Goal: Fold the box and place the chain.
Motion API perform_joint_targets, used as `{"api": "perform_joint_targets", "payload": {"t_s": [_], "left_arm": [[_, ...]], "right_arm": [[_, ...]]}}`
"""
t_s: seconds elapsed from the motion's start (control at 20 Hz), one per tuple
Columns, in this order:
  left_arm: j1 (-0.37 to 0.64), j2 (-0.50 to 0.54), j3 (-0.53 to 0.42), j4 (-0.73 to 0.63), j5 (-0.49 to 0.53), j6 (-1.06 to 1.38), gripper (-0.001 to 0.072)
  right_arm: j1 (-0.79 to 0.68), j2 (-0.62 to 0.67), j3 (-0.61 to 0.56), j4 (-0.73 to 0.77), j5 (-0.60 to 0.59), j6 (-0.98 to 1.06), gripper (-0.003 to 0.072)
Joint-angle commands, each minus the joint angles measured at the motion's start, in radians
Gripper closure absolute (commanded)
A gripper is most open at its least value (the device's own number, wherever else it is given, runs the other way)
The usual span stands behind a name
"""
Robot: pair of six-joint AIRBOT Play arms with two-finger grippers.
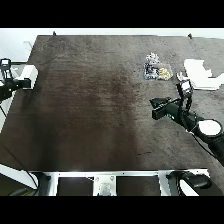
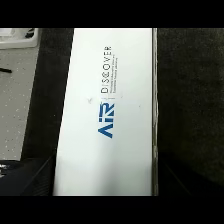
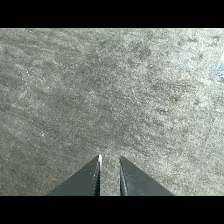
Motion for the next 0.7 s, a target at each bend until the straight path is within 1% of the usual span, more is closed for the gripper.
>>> {"api": "perform_joint_targets", "payload": {"t_s": [0.0,0.05,0.1,0.2,0.25,0.3,0.35,0.4,0.45,0.5,0.55,0.65], "left_arm": [[0.003,0.011,0.007,0.011,-0.070,-0.003,-0.0011],[0.006,0.029,0.007,0.021,-0.098,-0.004,-0.0011],[0.008,0.050,0.007,0.034,-0.109,-0.003,-0.0011],[0.018,0.109,0.007,0.066,-0.116,-0.003,-0.0011],[0.026,0.144,0.007,0.068,-0.131,-0.003,-0.0011],[0.032,0.182,0.007,0.068,-0.153,-0.003,-0.0011],[0.038,0.223,0.007,0.067,-0.193,-0.003,-0.0010],[0.041,0.259,0.007,0.066,-0.233,-0.004,0.0084],[0.041,0.290,0.007,0.069,-0.287,-0.002,0.0395],[0.041,0.322,0.007,0.067,-0.359,0.010,0.0686],[0.041,0.349,0.005,0.051,-0.426,0.022,0.0693],[0.041,0.406,-0.013,-0.041,-0.489,0.036,0.0697]], "right_arm": [[0.000,0.001,0.000,0.006,0.000,-0.001,0.0440],[0.000,0.001,0.000,0.006,0.000,-0.001,0.0403],[0.000,0.002,0.000,0.006,0.000,-0.001,0.0385],[0.000,0.002,0.001,0.006,0.000,-0.001,0.0386],[0.000,0.003,0.001,0.006,0.000,-0.001,0.0389],[0.000,0.006,0.001,0.006,0.000,-0.001,0.0415],[0.000,0.011,0.001,0.006,0.000,-0.001,0.0462],[0.000,0.017,0.002,0.006,0.000,-0.001,0.0564],[0.000,0.027,0.003,0.006,0.000,-0.001,0.0675],[0.000,0.046,0.004,0.006,-0.004,-0.001,0.0677],[0.000,0.069,0.005,0.006,-0.013,-0.001,0.0678],[0.000,0.135,0.004,0.006,-0.072,-0.001,0.0679]]}}
